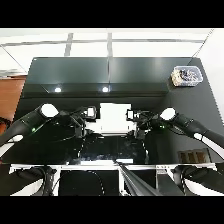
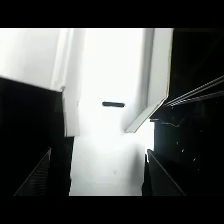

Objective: Fold the box and place the chain.

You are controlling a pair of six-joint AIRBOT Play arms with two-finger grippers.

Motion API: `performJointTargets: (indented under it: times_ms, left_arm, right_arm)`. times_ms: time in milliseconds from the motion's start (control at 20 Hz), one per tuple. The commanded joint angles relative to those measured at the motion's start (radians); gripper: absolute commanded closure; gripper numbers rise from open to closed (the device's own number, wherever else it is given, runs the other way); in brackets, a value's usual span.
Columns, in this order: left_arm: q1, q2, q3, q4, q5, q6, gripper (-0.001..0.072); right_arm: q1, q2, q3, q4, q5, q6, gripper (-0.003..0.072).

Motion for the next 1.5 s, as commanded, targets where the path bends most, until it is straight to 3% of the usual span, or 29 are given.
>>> performJointTargets:
  times_ms: [0,100,150,350,400,900,1100,1450]
  left_arm:
    - [-0.006,-0.058,0.024,-0.065,-0.039,0.066,0.0003]
    - [-0.006,-0.058,0.024,-0.088,-0.042,0.066,0.0029]
    - [-0.006,-0.058,0.024,-0.093,-0.044,0.066,0.0082]
    - [-0.021,-0.058,0.024,-0.141,-0.067,0.066,0.0430]
    - [-0.025,-0.059,0.024,-0.138,-0.067,0.066,0.0448]
    - [-0.031,-0.092,0.024,-0.171,0.000,0.066,0.0448]
    - [-0.031,-0.129,0.024,-0.317,-0.004,0.079,0.0449]
    - [-0.101,-0.140,0.024,-0.307,0.019,0.118,0.0448]
  right_arm:
    - [0.001,0.000,0.000,0.000,0.001,0.000,0.0253]
    - [0.001,0.000,0.000,0.000,0.001,0.000,0.0253]
    - [0.001,0.000,0.000,0.000,0.001,0.000,0.0253]
    - [0.001,0.000,0.000,0.000,0.001,0.000,0.0253]
    - [0.001,0.000,0.000,0.000,0.001,0.000,0.0253]
    - [0.001,0.000,0.000,0.000,0.001,0.000,0.0253]
    - [0.001,0.000,0.000,0.000,0.001,0.000,0.0253]
    - [0.001,0.000,0.000,0.000,0.001,0.000,0.0253]
